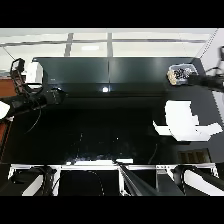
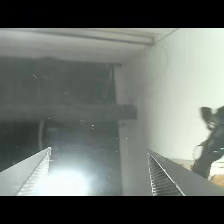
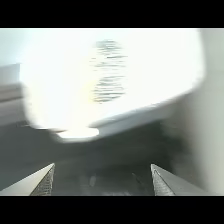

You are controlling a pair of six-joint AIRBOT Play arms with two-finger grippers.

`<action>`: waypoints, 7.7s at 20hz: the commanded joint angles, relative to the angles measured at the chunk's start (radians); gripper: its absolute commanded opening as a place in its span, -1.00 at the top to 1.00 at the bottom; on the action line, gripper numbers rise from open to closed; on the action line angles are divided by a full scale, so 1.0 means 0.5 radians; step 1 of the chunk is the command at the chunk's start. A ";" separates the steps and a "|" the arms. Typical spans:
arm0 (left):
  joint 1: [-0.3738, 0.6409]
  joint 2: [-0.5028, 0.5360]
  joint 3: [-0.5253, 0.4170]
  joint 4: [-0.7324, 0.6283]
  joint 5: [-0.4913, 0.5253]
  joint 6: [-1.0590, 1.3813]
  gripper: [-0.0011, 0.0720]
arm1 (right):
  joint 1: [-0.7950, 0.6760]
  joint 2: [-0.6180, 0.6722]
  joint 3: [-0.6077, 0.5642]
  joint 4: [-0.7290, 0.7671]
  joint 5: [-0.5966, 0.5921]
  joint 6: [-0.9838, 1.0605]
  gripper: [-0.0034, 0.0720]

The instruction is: Fold the box and place the chain.

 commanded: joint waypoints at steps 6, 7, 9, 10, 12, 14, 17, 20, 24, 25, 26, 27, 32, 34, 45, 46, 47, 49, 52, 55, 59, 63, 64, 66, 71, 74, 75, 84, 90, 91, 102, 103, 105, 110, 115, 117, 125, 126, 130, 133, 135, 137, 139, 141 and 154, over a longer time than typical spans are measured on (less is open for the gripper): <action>-0.001 -0.204 -0.001 -0.200 0.002 -0.002 -0.96 | -1.297 -0.419 0.181 0.380 1.295 -0.363 -0.94; -0.001 -0.208 -0.001 -0.200 -0.014 -0.002 -0.96 | -1.338 -0.491 0.182 0.424 1.471 -0.415 -0.94; -0.001 -0.217 -0.001 -0.200 -0.040 -0.002 -0.96 | -1.319 -0.597 0.192 0.424 1.711 -0.622 -0.94; -0.002 -0.217 -0.001 -0.200 -0.039 -0.002 -0.96 | -1.287 -0.625 0.193 0.421 1.744 -0.685 -0.94; -0.001 -0.217 -0.001 -0.199 -0.031 -0.002 -0.96 | -1.215 -0.629 0.196 0.425 1.706 -0.781 -0.93; -0.001 -0.217 -0.001 -0.200 -0.032 -0.003 -0.96 | -1.138 -0.629 0.199 0.381 1.663 -0.820 -0.07; 0.002 -0.217 -0.001 -0.197 -0.029 -0.002 -0.96 | -1.084 -0.617 0.204 0.278 1.687 -0.819 0.72; 0.002 -0.217 -0.001 -0.198 -0.014 -0.002 -0.96 | -1.073 -0.548 0.203 0.431 1.746 -0.834 0.86; 0.002 -0.219 -0.001 -0.199 -0.014 -0.002 -0.96 | -0.877 -0.307 0.105 0.763 1.608 -0.849 0.86; -0.002 -0.228 -0.001 -0.198 -0.003 -0.002 -0.96 | -0.780 -0.232 0.040 0.882 1.501 -0.814 0.86; -0.002 -0.249 -0.002 -0.200 -0.002 -0.002 -0.96 | -0.671 -0.169 -0.024 1.000 1.421 -0.769 0.86; -0.002 -0.280 -0.001 -0.208 -0.016 -0.002 -0.96 | -0.537 -0.106 -0.084 1.096 1.363 -0.788 0.86; -0.130 -0.450 -0.001 -0.552 -0.011 0.239 -0.96 | 0.291 0.353 -0.592 1.292 0.594 -0.810 0.86; -0.256 -0.538 -0.001 -0.717 0.030 0.355 -0.96 | 0.560 0.461 -0.826 1.415 0.269 -0.812 0.86; -0.346 -1.552 0.549 -1.296 -0.639 0.832 -0.96 | 1.137 0.467 -1.127 1.437 -0.093 -0.788 0.86; -0.369 -1.625 0.598 -1.291 -0.707 0.820 -0.96 | 1.137 0.467 -1.127 1.437 -0.095 -0.788 0.86; -0.393 -1.695 0.645 -1.288 -0.758 0.812 -0.96 | 1.137 0.467 -1.127 1.436 -0.097 -0.788 0.86; -0.430 -1.803 0.730 -1.282 -0.863 0.814 -0.96 | 1.137 0.467 -1.127 1.437 -0.096 -0.789 0.86; -0.438 -1.939 0.868 -1.282 -1.150 0.905 -0.83 | 1.137 0.467 -1.127 1.436 -0.095 -0.789 0.86; -0.451 -2.033 0.993 -1.242 -1.379 1.024 -0.23 | 1.137 0.467 -1.127 1.433 -0.095 -0.789 0.86; -0.520 -2.055 1.173 -0.879 -1.438 1.139 0.28 | 1.137 0.467 -1.127 1.430 -0.092 -0.788 0.86; -0.526 -2.057 1.215 -0.874 -1.460 1.227 0.37 | 1.137 0.467 -1.127 1.429 -0.092 -0.789 0.86; -0.526 -2.057 1.215 -0.856 -1.458 1.234 0.88 | 1.137 0.467 -1.127 1.429 -0.091 -0.789 0.85; -0.525 -2.056 1.219 -0.858 -1.460 1.242 0.90 | 1.134 0.468 -1.122 1.412 -0.098 -0.793 0.26; -0.542 -1.868 1.214 -0.761 -1.449 1.219 0.91 | 0.962 0.507 -0.777 0.767 0.314 -0.850 -0.73; -0.652 -1.549 1.008 -0.832 -1.234 1.554 0.91 | 0.871 0.531 -0.574 0.277 0.397 -0.851 -0.73; -0.707 -1.427 0.877 -0.903 -1.071 1.781 0.91 | 0.857 0.531 -0.547 0.134 0.389 -0.850 -0.73; -1.032 -1.405 0.656 -0.420 -0.095 2.534 0.89 | 0.859 0.481 -0.651 0.339 0.381 -1.325 -0.84; -0.920 -1.407 0.666 -0.429 -0.122 2.536 0.89 | 0.860 0.456 -0.726 1.026 0.542 -2.402 -0.96; -0.908 -1.407 0.666 -0.430 -0.146 2.536 0.89 | 0.860 0.456 -0.726 1.025 0.596 -2.523 -0.96; -0.917 -1.428 0.665 -0.504 -0.198 2.537 0.89 | 1.269 0.452 -0.919 0.758 0.697 -2.712 -0.95; -0.926 -1.432 0.665 -0.513 -0.195 2.538 0.89 | 1.333 0.451 -0.935 0.764 0.662 -2.754 -0.95; -0.945 -1.436 0.665 -0.512 -0.195 2.573 0.89 | 1.447 0.437 -0.964 0.782 0.542 -2.818 -0.95; -0.947 -1.436 0.665 -0.512 -0.196 2.581 0.89 | 1.510 0.329 -0.970 0.795 0.346 -2.831 -0.96; -0.947 -1.436 0.666 -0.513 -0.228 2.580 0.89 | 1.504 0.313 -0.934 0.976 0.400 -2.822 -0.94; -0.947 -1.436 0.666 -0.513 -0.307 2.580 0.89 | 1.495 0.321 -0.900 0.958 0.313 -2.823 -0.94; -0.945 -1.436 0.666 -0.505 -0.372 2.581 0.90 | 1.362 0.335 -0.796 1.008 0.401 -2.822 -0.94; -0.946 -1.436 0.666 -0.505 -0.373 2.581 0.90 | 1.337 0.336 -0.796 1.064 0.478 -2.823 -0.94; -0.946 -1.436 0.666 -0.504 -0.373 2.609 0.89 | 1.238 0.336 -0.796 1.073 0.449 -2.825 -0.94; -0.946 -1.436 0.666 -0.504 -0.359 2.695 0.90 | 1.161 0.336 -0.796 1.157 0.443 -2.839 -0.94; -0.946 -1.436 0.669 -0.505 -0.334 2.697 0.89 | 1.157 0.334 -0.797 1.263 0.447 -2.893 -0.94; -0.947 -1.436 0.673 -0.505 -0.337 2.802 0.90 | 1.157 0.330 -0.797 1.370 0.471 -2.942 -0.94; -0.947 -1.438 0.676 -0.505 -0.330 2.902 0.90 | 1.158 0.314 -0.802 1.389 0.535 -2.953 -0.94; -0.947 -1.466 0.676 -0.504 -0.330 3.000 0.90 | 1.159 0.296 -0.843 1.444 0.548 -2.983 -0.94; -0.946 -1.513 0.677 -0.506 -0.344 2.997 0.90 | 1.171 0.013 -0.973 1.587 0.449 -3.509 -0.94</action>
